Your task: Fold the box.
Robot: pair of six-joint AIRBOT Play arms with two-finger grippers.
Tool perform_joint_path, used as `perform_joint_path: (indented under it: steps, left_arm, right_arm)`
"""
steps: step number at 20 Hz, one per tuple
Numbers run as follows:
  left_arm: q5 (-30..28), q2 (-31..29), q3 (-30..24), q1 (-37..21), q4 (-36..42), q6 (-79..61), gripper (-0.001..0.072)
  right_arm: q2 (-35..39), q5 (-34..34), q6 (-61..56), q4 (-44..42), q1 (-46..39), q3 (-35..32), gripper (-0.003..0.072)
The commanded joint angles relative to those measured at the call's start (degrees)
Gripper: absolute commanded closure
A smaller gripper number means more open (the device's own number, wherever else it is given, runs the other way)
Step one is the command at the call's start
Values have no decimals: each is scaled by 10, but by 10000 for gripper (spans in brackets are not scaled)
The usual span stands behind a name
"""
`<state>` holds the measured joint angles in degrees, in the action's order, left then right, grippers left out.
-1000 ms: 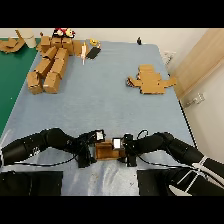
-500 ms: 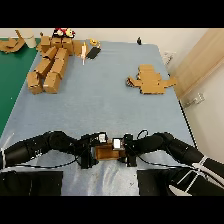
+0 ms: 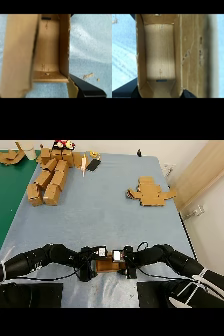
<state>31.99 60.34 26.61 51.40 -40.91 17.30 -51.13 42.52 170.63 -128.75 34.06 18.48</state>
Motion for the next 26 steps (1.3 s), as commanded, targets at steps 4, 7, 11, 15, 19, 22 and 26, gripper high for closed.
perform_joint_path:
  steps: [4, 7, 11, 15, 19, 22, 26]
  left_arm:
    - [-3, 1, 0, 0, -4, -17, 22]
    - [-5, 15, 0, 0, -4, -17, 22]
    - [-8, 25, 1, 0, -2, -17, 22]
    - [-22, 25, 1, 1, 1, -17, 22]
    - [-34, 25, 1, 1, 7, -16, 23]
    - [-36, 25, 1, 1, 7, -16, 23]
    - [-35, 25, 0, 0, 6, -17, 196]
  right_arm:
    - [0, 0, 0, 0, 0, 0, 193]
    - [0, 0, 0, 0, 0, 0, 193]
    - [0, 0, 0, 0, 0, 0, 193]
    - [0, 0, 0, 0, 0, 0, 193]
    - [0, 0, 0, 0, 0, 0, 193]
    - [0, 0, 0, 0, 0, 0, 193]
    - [0, 0, 0, 0, 0, 0, 193]
